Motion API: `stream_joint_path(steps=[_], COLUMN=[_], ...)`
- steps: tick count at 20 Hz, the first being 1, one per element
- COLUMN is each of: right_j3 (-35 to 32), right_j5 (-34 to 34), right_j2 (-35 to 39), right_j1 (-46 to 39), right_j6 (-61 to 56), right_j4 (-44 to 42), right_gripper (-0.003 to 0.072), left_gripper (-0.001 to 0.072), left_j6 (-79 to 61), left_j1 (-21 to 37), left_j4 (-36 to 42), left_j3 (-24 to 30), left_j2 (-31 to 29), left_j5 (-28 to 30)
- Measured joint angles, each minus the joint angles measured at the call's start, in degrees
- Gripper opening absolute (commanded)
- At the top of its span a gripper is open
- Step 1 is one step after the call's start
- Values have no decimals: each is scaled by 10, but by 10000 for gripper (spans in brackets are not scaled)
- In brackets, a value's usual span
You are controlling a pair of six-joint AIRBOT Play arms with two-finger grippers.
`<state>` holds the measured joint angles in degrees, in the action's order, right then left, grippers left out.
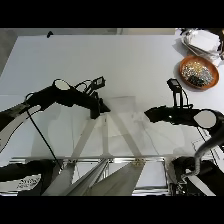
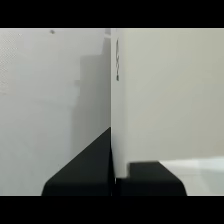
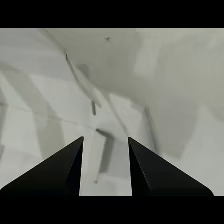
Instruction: Fold the box and place the chain.
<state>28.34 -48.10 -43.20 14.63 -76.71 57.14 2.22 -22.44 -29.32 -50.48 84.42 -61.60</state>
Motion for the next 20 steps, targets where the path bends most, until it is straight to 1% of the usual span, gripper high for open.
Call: stream_joint_path(steps=[2, 4, 7, 10, 13, 18, 20], right_j3=[22, 35, 44, 47, 48, 49, 49], right_j5=[-43, -80, -130, -169, -180, -165, -160], right_j2=[5, 17, 39, 53, 58, 60, 61], right_j1=[0, 0, 0, 0, 0, 0, 0], right_j6=[1, 2, 2, 2, 2, 2, 2], right_j4=[-1, 0, 20, 60, 85, 98, 101], right_gripper=[320, 319, 318, 318, 318, 318, 318], left_gripper=[5, 5, 5, 10, 9, 9, 8], left_j6=[-4, -6, -8, -10, -11, -38, -59], left_j1=[0, 0, -1, -1, -2, -6, -14], left_j4=[-45, -71, -76, -62, -44, -24, -10], left_j3=[0, 0, 0, 6, 9, 10, 11], left_j2=[-28, -48, -62, -65, -51, -14, -1], left_j5=[-22, -37, -45, -33, -30, -26, -11])
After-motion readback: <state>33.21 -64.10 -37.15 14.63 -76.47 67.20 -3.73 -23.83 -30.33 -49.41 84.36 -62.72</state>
